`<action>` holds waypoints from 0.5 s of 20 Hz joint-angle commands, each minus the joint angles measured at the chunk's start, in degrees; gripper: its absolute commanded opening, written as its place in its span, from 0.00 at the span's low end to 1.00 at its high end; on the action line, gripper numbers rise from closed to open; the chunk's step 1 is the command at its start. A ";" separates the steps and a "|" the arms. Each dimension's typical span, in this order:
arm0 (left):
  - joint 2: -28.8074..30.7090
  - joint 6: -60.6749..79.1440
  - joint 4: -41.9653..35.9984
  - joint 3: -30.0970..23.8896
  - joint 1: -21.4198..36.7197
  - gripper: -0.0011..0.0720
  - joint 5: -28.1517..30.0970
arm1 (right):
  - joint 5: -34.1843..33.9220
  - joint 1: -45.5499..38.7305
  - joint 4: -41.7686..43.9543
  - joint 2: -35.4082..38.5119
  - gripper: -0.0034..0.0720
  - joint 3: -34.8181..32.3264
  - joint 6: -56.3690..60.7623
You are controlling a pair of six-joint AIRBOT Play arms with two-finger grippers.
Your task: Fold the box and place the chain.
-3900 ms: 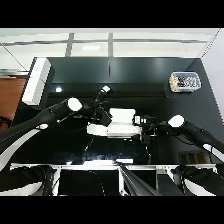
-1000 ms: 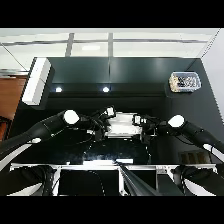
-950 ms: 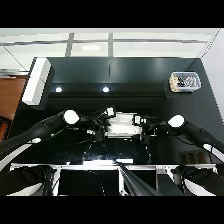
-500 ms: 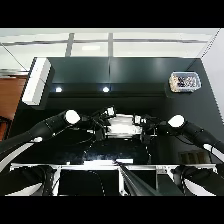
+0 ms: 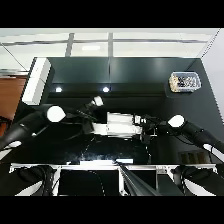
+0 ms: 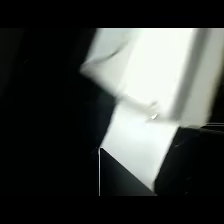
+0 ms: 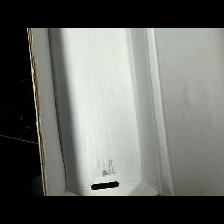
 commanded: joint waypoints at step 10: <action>-7.78 -42.86 -14.99 -3.54 25.90 0.05 -16.52 | 0.04 0.04 -0.02 0.00 0.69 -0.02 -0.02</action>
